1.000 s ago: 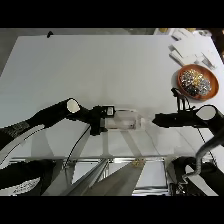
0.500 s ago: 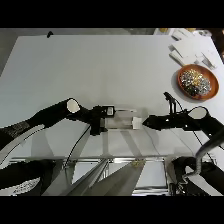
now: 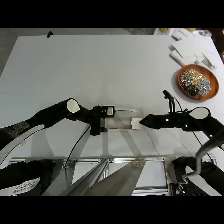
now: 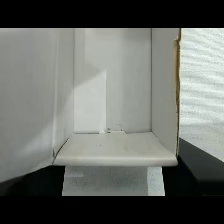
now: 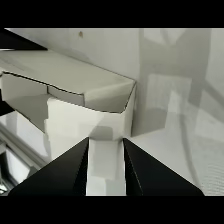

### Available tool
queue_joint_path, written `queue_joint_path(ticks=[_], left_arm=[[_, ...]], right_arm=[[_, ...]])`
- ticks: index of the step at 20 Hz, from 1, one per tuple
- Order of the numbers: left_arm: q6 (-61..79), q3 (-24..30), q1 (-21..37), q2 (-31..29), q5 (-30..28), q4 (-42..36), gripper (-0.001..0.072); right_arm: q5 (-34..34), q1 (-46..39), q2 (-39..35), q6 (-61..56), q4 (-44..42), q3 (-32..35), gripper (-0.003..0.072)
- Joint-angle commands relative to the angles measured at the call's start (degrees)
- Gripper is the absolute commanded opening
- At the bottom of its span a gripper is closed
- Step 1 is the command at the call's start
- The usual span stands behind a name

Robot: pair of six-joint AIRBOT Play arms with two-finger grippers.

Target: Fold the box and place the chain.

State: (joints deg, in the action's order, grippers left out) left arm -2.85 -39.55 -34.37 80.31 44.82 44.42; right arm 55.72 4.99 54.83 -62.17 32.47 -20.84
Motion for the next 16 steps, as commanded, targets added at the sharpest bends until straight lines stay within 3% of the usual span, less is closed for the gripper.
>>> queue_joint_path(ticks=[1,5,9,16], left_arm=[[0.00,0.00,0.04,-0.04,0.00,0.00,0.0134],[0.00,0.00,0.07,-0.04,0.00,0.00,0.0134],[0.00,0.00,0.04,-0.04,0.00,0.02,0.0134],[0.00,0.00,0.04,-0.04,0.02,0.02,0.0134]], right_arm=[[-0.46,0.33,-1.14,1.16,-1.25,0.02,0.0249],[-4.37,5.09,-1.07,0.66,-1.22,0.02,0.0250],[-6.51,6.84,-1.07,-0.59,-1.07,-0.28,0.0347],[-7.21,10.88,-0.98,-12.66,8.17,-3.87,0.0343]])
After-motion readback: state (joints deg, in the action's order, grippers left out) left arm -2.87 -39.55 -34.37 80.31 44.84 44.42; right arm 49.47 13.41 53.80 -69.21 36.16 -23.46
